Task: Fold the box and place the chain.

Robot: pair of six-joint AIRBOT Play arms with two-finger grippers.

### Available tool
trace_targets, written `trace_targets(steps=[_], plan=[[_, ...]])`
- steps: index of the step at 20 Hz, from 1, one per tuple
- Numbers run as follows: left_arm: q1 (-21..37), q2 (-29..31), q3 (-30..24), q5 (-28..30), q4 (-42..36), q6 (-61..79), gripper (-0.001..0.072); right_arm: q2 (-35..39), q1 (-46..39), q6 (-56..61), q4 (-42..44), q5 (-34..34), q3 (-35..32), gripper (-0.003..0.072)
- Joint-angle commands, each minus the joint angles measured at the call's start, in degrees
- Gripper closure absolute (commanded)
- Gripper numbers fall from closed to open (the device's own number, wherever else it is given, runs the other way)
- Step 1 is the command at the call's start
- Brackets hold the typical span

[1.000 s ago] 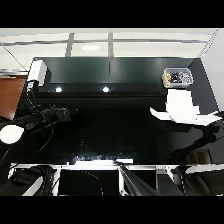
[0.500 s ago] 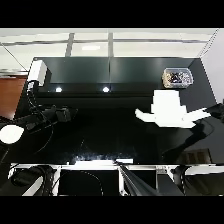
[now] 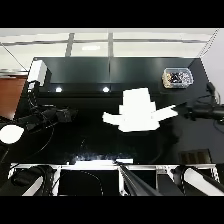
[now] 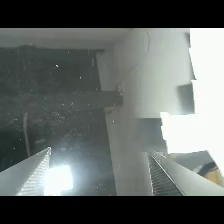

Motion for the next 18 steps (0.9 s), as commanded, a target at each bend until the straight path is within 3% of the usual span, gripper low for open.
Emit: trace_targets(steps=[1, 5, 9, 12, 16, 18], plan=[[0.0, -0.1, 0.0, -0.4, -1.2, 0.0, 0.0002, 13.0, 13.3, -0.2, 6.9, -15.5, -10.9, 0.0663], [-2.2, -2.4, 0.0, -0.6, -3.6, 1.6, 0.0001, 23.9, 32.9, -5.6, 6.8, -31.9, -16.4, 0.0664], [-4.2, -12.0, 1.0, -3.5, -15.0, 3.0, 0.0001, 24.8, 44.7, -3.7, 4.1, -42.2, -16.4, 0.0663], [-1.6, -21.0, 3.0, -3.8, -22.9, 10.0, 0.0002, 24.8, 46.6, -1.8, 4.1, -42.6, -16.4, 0.0663], [2.9, -34.2, 7.8, -9.7, -40.7, 34.4, 0.0002, 24.8, 46.6, -1.6, 4.3, -40.0, -16.4, 0.0663], [3.9, -40.8, 11.6, -10.0, -41.4, 38.5, 0.0002, 24.8, 46.6, -1.5, 4.3, -39.4, -16.4, 0.0663]])
